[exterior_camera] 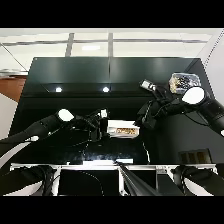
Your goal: Fold the box and place the chain.
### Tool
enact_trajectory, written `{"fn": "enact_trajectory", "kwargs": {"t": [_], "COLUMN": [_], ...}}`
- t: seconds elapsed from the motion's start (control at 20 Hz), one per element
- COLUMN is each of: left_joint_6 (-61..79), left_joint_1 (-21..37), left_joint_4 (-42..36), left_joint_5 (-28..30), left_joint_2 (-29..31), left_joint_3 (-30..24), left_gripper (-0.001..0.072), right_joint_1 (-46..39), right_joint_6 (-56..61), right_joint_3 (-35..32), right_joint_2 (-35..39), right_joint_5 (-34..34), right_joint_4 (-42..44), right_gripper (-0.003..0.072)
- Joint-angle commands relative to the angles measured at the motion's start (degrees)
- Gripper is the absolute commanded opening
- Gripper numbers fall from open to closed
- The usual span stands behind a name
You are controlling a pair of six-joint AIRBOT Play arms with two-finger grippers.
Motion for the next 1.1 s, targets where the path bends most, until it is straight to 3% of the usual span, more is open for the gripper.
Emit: {"fn": "enact_trajectory", "kwargs": {"t": [0.0, 0.65, 0.7, 0.75, 0.85, 0.95, 1.05], "left_joint_6": [0.0, 0.1, 0.1, 0.1, 0.1, 0.1, 0.1], "left_joint_1": [0.1, 0.0, 0.0, 0.0, 0.0, 0.0, 0.0], "left_joint_4": [0.0, 0.0, 0.0, 0.0, 0.0, 0.0, 0.0], "left_joint_5": [0.0, 0.0, 0.0, 0.0, 0.0, 0.0, 0.0], "left_joint_2": [0.0, 0.0, 0.0, 0.0, 0.0, 0.0, 0.0], "left_joint_3": [0.0, 0.0, 0.0, 0.0, 0.0, 0.0, 0.0], "left_gripper": [0.0224, 0.0224, 0.0224, 0.0224, 0.0224, 0.0224, 0.0224], "right_joint_1": [2.7, 7.8, 8.4, 8.9, 10.4, 11.8, 12.2], "right_joint_6": [-2.1, -5.0, -5.6, -5.6, -5.2, -4.0, -3.1], "right_joint_3": [-0.3, -2.4, -2.4, -2.4, -2.4, -2.4, -2.4], "right_joint_2": [0.0, -0.3, -0.3, -0.3, -0.5, -0.8, -0.9], "right_joint_5": [-0.7, -5.6, -5.8, -6.1, -7.7, -8.2, -8.2], "right_joint_4": [-3.7, -7.3, -7.3, -7.3, -8.9, -11.0, -11.2], "right_gripper": [0.0697, 0.0695, 0.0658, 0.0560, 0.0521, 0.0324, 0.0303]}}
